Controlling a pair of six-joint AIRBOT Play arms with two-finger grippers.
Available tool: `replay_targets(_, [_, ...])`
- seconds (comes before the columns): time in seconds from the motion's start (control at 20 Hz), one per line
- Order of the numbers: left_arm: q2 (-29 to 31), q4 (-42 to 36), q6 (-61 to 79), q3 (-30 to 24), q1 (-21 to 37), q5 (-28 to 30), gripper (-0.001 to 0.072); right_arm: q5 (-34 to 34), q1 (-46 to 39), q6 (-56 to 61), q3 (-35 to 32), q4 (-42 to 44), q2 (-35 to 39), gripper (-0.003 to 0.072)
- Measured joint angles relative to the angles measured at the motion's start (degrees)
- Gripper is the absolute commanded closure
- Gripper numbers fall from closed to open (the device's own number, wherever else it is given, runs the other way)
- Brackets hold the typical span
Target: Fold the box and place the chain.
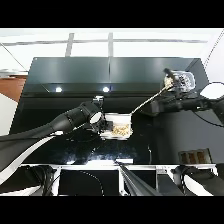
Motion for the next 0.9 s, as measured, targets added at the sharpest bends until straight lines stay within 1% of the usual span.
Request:
replay_targets(0.05, [0.0,0.0,0.0,0.0,0.0,0.0,0.0677,-3.6,-1.7,2.2,-0.4,-4.3,-0.2,-0.0019])
replay_targets(0.15, [0.0,0.0,0.0,0.0,0.0,0.0,0.0677,-11.4,-3.7,5.5,-0.8,-10.0,-1.5,-0.0018])
replay_targets(0.3, [0.0,0.0,0.0,0.0,0.0,0.0,0.0677,-23.8,-5.0,11.6,-1.1,-13.9,-5.9,-0.0007])
replay_targets(0.35, [0.0,0.0,0.0,0.0,0.0,0.0,0.0677,-27.6,-5.2,15.0,-0.8,-14.9,-7.9,0.003])
replay_targets(0.4, [0.0,0.0,0.0,0.0,0.0,0.0,0.0677,-31.1,-5.4,18.1,-0.2,-15.5,-10.1,0.003])
replay_targets(0.55, [0.0,0.0,0.0,0.0,0.0,0.0,0.0677,-36.3,-5.6,23.9,2.7,-16.4,-16.9,0.0031])
replay_targets(0.6, [0.0,0.0,0.0,0.0,0.0,0.0,0.0677,-36.7,-5.6,25.0,3.9,-16.6,-19.0,0.0105])
replay_targets(0.65, [0.0,0.0,0.0,0.0,0.0,0.0,0.0677,-37.5,-5.6,25.8,5.1,-16.7,-20.7,0.0126])
replay_targets(0.7, [0.0,0.0,0.0,0.0,0.0,0.0,0.0677,-37.8,-5.7,26.4,6.2,-16.8,-22.4,0.0126])
replay_targets(0.8, [0.0,0.0,0.0,0.0,0.0,0.0,0.0677,-38.6,-5.7,27.3,8.0,-16.8,-24.9,0.0229])
replay_targets(0.85, [0.0,0.0,0.0,0.0,0.0,0.0,0.0677,-38.8,-5.7,27.5,8.7,-16.5,-25.9,0.0243])
replay_targets(0.9, [0.0,0.0,0.0,0.0,0.0,0.1,0.0677,-38.9,-5.7,27.7,9.2,-16.3,-26.7,0.0403])
